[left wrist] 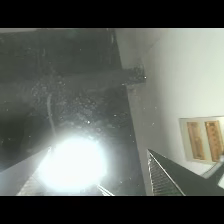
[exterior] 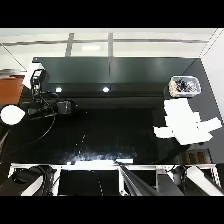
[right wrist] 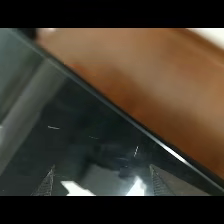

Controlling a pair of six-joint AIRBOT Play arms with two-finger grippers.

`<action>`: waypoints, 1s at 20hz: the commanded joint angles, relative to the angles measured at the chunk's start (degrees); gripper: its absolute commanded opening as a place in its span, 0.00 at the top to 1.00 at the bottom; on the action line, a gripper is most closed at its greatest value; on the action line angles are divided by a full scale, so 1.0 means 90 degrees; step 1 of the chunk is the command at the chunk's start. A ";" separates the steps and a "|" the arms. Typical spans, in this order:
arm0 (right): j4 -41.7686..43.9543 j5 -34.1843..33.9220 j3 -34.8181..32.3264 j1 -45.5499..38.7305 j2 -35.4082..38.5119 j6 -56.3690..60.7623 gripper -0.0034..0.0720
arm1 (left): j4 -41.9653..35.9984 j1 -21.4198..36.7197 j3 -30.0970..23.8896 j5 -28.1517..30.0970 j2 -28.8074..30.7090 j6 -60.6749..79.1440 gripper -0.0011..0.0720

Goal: Fold the box and place the chain.

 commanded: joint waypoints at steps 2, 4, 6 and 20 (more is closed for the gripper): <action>0.1617 0.2482 0.1226 -0.1394 -0.1758 -0.3007 0.03 | 0.0044 -0.0058 0.0000 0.0104 -0.0005 0.0007 0.02; 0.1647 0.3300 0.1707 -0.1319 -0.2344 -0.3575 0.03 | 0.0044 -0.0058 0.0000 0.0134 -0.0005 0.0007 0.02; 0.1831 0.3541 0.1897 -0.1086 -0.2684 -0.4012 0.03 | 0.0044 -0.0058 0.0000 0.0146 -0.0005 0.0007 0.02; 0.0015 0.3529 0.2040 0.0289 -0.3208 -0.3738 0.34 | 0.0236 -0.0056 0.0000 0.0253 -0.0121 0.0024 0.02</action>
